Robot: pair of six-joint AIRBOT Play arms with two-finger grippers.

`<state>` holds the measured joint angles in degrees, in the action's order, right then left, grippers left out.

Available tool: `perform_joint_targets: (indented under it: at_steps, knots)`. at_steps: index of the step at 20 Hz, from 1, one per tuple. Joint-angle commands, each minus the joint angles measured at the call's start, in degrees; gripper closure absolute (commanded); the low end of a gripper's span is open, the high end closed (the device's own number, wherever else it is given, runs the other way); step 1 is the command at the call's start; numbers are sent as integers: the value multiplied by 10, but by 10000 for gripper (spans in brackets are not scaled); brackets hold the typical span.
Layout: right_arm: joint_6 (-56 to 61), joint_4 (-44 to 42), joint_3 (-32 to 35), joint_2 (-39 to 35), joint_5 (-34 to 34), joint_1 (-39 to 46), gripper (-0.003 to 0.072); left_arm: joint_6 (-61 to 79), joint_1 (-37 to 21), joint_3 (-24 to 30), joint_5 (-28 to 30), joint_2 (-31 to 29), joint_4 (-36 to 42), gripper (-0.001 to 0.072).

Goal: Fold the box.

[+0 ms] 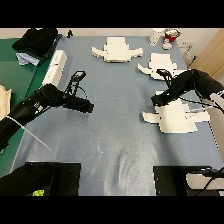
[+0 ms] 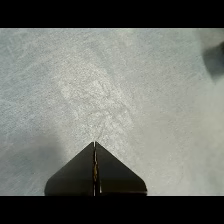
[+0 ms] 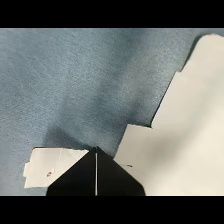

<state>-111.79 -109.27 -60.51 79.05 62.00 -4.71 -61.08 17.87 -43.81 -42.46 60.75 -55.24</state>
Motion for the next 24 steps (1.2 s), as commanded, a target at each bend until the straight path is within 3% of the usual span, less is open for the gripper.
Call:
perform_joint_targets:
  at_steps: [1,12,18,19,20,22,24]
  knots:
    - [0,0,0,0,0,0,680,0,0,0,0,0,0,695]
    - [1,-8,0,0,0,0,681,0,0,0,0,0,0,695]
    - [58,-128,0,0,-5,-1,679,0,0,0,17,0,0,696]
    - [95,-123,0,0,-7,0,602,0,0,0,20,0,4,695]
    - [137,-104,-1,0,-8,2,471,0,0,0,20,0,13,695]
    - [208,18,-27,0,16,19,440,0,0,0,32,0,28,695]
    - [266,202,-73,0,72,63,440,0,0,0,40,0,50,695]
